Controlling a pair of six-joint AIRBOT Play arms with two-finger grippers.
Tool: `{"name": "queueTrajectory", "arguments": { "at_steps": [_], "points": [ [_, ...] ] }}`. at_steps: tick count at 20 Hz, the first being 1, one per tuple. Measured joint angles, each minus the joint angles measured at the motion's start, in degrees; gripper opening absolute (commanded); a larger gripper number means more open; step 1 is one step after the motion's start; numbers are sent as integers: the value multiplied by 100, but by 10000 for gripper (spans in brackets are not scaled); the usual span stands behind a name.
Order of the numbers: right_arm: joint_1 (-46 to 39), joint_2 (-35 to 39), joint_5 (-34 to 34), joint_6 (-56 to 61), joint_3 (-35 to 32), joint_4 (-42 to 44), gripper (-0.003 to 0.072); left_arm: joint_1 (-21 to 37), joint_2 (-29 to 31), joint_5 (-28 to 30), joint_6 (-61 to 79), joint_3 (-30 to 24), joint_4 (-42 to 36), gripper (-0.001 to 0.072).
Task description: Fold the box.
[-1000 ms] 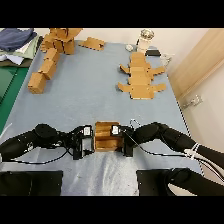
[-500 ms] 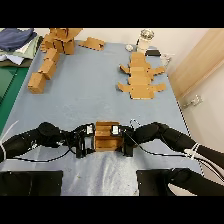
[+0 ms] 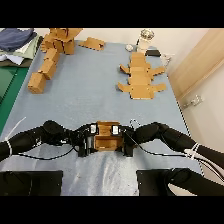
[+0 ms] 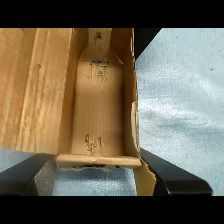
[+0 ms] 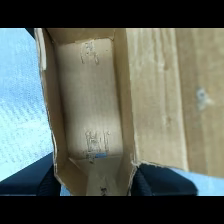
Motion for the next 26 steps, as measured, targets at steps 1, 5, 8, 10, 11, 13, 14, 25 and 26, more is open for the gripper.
{"name": "queueTrajectory", "arguments": {
  "at_steps": [1, 5, 8, 10, 11, 13, 14, 25, 26],
  "points": [
    [0, 0, 0, -2, 0, 0, 488, -26, -4, 13, 2, 4, 31, 714],
    [0, 0, -2, -2, 0, 0, 488, -98, -22, 48, 2, 13, 127, 713],
    [0, 0, -2, -2, 0, 0, 488, -120, -22, 72, -4, 13, 168, 596],
    [0, 0, -2, -4, 0, 0, 488, -146, -22, 116, -48, 15, 186, 593],
    [0, 0, -2, -4, 0, 0, 488, -177, -22, 157, -68, 20, 199, 593],
    [0, 0, -2, -4, 0, 0, 488, -223, -22, 225, -120, 17, 216, 592],
    [0, 0, -2, -4, 0, 0, 488, -236, -22, 251, -146, 20, 229, 592],
    [0, 0, -2, 2, 0, 2, 488, -271, -22, 468, -291, 17, 260, 596],
    [0, 0, -2, 0, 0, 0, 488, -271, -22, 481, -297, 17, 260, 596]
  ]
}}
